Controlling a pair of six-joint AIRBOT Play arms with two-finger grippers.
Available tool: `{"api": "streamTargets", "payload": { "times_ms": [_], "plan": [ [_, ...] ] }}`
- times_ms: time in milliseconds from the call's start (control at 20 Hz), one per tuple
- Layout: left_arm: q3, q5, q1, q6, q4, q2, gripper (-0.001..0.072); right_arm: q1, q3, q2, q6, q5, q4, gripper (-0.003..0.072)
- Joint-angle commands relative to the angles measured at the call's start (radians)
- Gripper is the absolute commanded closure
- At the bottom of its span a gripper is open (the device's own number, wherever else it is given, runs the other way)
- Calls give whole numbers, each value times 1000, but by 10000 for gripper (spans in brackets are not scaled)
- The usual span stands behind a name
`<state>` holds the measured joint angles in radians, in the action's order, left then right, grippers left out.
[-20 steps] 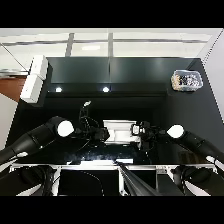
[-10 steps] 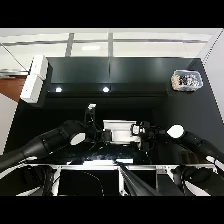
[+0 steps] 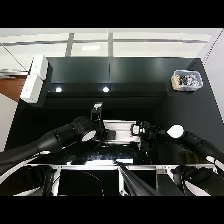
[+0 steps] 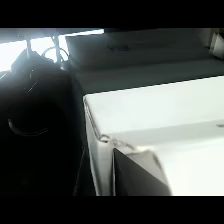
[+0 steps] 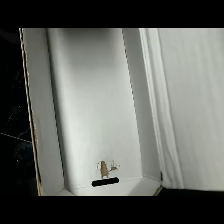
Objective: Fold the box and place the chain.
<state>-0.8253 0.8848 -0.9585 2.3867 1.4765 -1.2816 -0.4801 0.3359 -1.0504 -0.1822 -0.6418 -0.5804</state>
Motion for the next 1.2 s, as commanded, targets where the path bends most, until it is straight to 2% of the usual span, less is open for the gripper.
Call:
{"api": "streamTargets", "payload": {
  "times_ms": [0,150,200,750,850,900,1150],
  "plan": [
    [-45,56,-3,4,4,-47,482,0,-1,0,0,0,0,154],
    [-65,64,-2,8,3,-71,503,0,-1,0,0,0,0,154],
    [-64,66,-2,12,3,-74,553,0,0,0,0,0,0,154],
    [-66,66,-9,57,3,-115,555,0,-1,0,0,0,0,154],
    [-67,66,-9,57,4,-115,651,0,-1,0,0,0,0,154],
    [-67,66,-9,57,4,-115,674,0,-1,0,0,0,0,154],
    [-85,72,-9,56,5,-115,680,0,-1,0,0,0,0,154]
  ]
}}
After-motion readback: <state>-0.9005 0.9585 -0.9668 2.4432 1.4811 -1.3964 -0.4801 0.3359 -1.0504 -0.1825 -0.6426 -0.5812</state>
